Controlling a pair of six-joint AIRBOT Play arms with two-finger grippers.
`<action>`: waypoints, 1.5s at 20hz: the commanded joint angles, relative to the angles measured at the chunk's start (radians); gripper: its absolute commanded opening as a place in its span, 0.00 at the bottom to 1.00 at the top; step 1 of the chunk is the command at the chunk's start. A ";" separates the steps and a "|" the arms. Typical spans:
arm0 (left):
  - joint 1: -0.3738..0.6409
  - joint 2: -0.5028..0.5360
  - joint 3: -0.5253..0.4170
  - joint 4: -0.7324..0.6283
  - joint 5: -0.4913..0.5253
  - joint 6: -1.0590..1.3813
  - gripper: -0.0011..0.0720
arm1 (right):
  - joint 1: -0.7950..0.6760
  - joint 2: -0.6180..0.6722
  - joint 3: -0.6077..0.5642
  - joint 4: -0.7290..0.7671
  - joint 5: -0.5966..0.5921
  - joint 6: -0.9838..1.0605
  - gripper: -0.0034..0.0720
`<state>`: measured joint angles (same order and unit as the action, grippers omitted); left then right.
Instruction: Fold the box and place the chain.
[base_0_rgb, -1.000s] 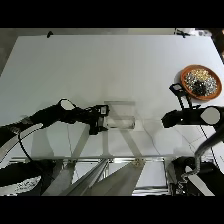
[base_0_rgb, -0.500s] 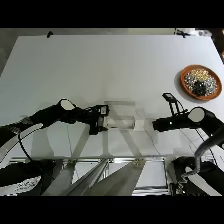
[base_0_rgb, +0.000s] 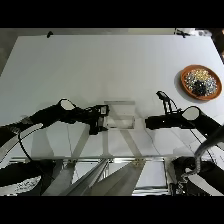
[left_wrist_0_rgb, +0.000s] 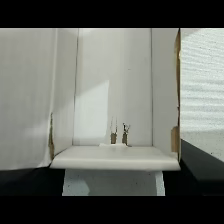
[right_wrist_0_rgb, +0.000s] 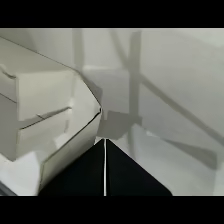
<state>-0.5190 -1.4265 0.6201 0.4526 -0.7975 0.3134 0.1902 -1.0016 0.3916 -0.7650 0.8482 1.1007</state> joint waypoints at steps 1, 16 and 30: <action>0.000 0.001 0.000 0.000 0.000 0.000 0.47 | 0.004 0.049 0.007 0.069 0.013 -0.042 0.39; 0.000 0.001 0.000 0.000 0.000 0.000 0.47 | 0.005 0.077 0.008 0.197 0.192 -0.115 0.63; 0.000 0.001 0.000 0.000 0.000 0.000 0.47 | 0.180 0.074 0.114 0.158 0.055 -0.052 0.77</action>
<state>-0.5190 -1.4265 0.6201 0.4526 -0.7975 0.3134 0.3588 -0.9276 0.4610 -0.6022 0.9012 1.0313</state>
